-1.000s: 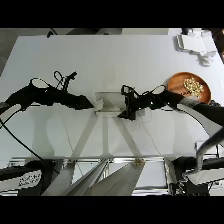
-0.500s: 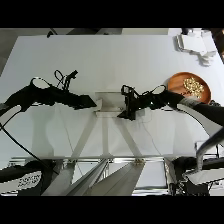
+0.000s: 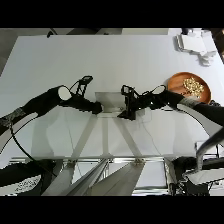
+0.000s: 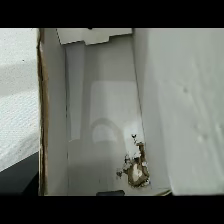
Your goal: Fold the box and place the chain.
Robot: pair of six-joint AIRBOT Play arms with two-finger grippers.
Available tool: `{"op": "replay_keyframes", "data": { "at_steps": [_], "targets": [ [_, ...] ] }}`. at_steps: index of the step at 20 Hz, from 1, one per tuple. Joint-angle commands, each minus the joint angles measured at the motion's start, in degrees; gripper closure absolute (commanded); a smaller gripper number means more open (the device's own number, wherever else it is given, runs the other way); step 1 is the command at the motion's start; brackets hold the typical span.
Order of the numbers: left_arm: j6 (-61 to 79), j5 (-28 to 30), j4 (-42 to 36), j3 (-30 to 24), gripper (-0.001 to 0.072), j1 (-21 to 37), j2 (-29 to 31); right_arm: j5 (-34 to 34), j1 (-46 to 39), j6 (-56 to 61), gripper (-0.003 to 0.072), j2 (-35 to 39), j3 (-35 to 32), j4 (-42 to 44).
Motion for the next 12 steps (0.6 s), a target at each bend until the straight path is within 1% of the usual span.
{"op": "replay_keyframes", "data": {
  "at_steps": [1, 3, 4, 5, 6, 8, 9, 10, 11, 12],
  "targets": [
    [-19.10, 3.04, 19.04, 0.46, 0.0137, -4.42, 0.02, -0.02, 0.02, 0.02, 0.0120, 0.00, -0.02, 0.02],
    [-20.92, 1.49, 20.72, 2.56, 0.0139, -5.70, 0.02, 0.00, 0.02, 0.02, 0.0120, 0.00, -0.02, 0.02],
    [-21.18, 0.61, 20.90, 3.89, 0.0158, -5.99, 0.00, 0.00, 0.02, 0.02, 0.0120, 0.00, -0.02, 0.02],
    [-23.50, -0.72, 21.62, 5.20, 0.0228, -6.03, -0.11, 0.00, 0.02, 0.02, 0.0120, 0.00, -0.02, 0.02],
    [-26.69, -2.16, 21.92, 6.27, 0.0268, -6.05, -0.33, 0.00, 0.02, 0.02, 0.0120, 0.00, -0.02, 0.02],
    [-30.53, -4.48, 21.68, 7.63, 0.0268, -6.47, -1.07, 0.00, 0.02, 0.02, 0.0120, 0.00, -0.02, 0.02],
    [-31.82, -4.35, 21.29, 7.87, 0.0269, -6.99, -1.40, -0.02, 0.02, 0.02, 0.0120, 0.00, -0.02, 0.02],
    [-32.85, -3.85, 21.24, 8.00, 0.0299, -7.67, -1.68, -0.02, 0.02, 0.02, 0.0120, 0.00, -0.02, 0.02],
    [-33.27, -3.58, 21.22, 8.00, 0.0412, -8.37, -1.92, -0.02, 0.02, 0.02, 0.0120, 0.00, -0.02, 0.02],
    [-33.42, -3.67, 21.09, 8.00, 0.0552, -8.96, -2.19, -0.02, 0.02, 0.02, 0.0120, 0.00, -0.02, 0.02]
  ]
}}
